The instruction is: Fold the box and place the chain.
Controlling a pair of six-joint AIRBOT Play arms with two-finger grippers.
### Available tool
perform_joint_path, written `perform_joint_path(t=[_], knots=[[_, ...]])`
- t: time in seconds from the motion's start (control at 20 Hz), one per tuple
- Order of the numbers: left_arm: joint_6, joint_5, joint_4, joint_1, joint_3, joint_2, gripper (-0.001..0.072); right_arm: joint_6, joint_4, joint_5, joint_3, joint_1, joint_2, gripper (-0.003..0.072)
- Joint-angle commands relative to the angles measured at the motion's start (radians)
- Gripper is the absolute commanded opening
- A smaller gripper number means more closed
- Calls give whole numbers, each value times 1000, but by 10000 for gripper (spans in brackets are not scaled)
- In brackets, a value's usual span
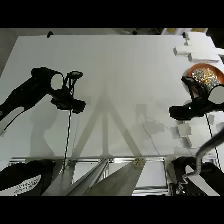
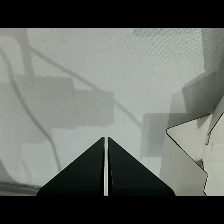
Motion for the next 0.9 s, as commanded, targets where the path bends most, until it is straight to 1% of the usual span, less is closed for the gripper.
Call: perform_joint_path(t=[0.0,0.45,0.55,0.6,0.7,0.8,0.85], knots=[[0,0,0,0,-1,-2,453,0,0,0,0,1,1,27],[0,0,0,0,-1,0,453,-6,-8,-18,0,1,0,21],[0,0,0,0,-1,0,453,-10,-92,-84,0,1,0,21],[1,0,0,0,-1,0,453,-29,-152,-83,0,1,0,21],[1,0,0,0,-1,0,453,-18,-383,-81,1,-20,0,21],[1,0,0,0,-1,0,453,-11,-551,-106,1,-110,0,20],[1,0,0,0,-1,0,453,-47,-590,-128,1,-171,0,18]])
